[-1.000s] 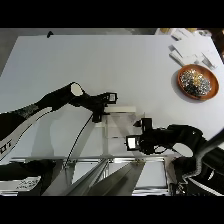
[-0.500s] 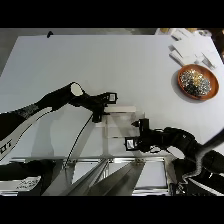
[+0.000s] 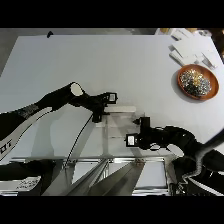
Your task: Fold the box and place the chain.
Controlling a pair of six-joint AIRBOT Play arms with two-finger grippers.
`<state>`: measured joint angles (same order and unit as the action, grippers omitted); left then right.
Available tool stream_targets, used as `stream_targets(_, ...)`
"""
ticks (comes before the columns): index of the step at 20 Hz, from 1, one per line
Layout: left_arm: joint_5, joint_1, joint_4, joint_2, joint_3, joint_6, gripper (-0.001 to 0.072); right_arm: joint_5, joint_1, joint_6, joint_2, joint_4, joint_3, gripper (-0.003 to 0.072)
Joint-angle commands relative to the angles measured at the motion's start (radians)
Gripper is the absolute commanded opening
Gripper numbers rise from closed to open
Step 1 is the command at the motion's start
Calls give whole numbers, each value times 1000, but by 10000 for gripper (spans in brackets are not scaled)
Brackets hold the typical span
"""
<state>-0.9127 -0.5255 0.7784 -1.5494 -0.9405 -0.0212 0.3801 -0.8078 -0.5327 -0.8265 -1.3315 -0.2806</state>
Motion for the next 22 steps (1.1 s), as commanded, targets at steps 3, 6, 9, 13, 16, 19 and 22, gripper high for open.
stream_targets(3, 0, 0, 0, 1, -1, 0, 10, 40, 44, 150, -3, 161, -74, 666)
stream_targets(6, 0, 0, 0, 1, -1, 0, 10, 109, 145, 230, -3, 242, -113, 666)
stream_targets(9, 0, 0, 0, 1, -1, 0, 10, 151, 223, 267, -4, 312, -126, 666)
stream_targets(13, 0, 0, 0, 1, -1, 0, 10, 218, 311, 467, -35, 490, -126, 665)
stream_targets(16, 0, 0, 0, 1, -1, 0, 10, 237, 357, 498, -68, 543, -126, 665)
stream_targets(19, 0, 0, 0, 1, -1, 0, 10, 316, 322, 505, -25, 489, -121, 635)
stream_targets(22, 0, 0, 0, 1, -1, 0, 10, 307, 266, 453, 72, 457, -57, 635)
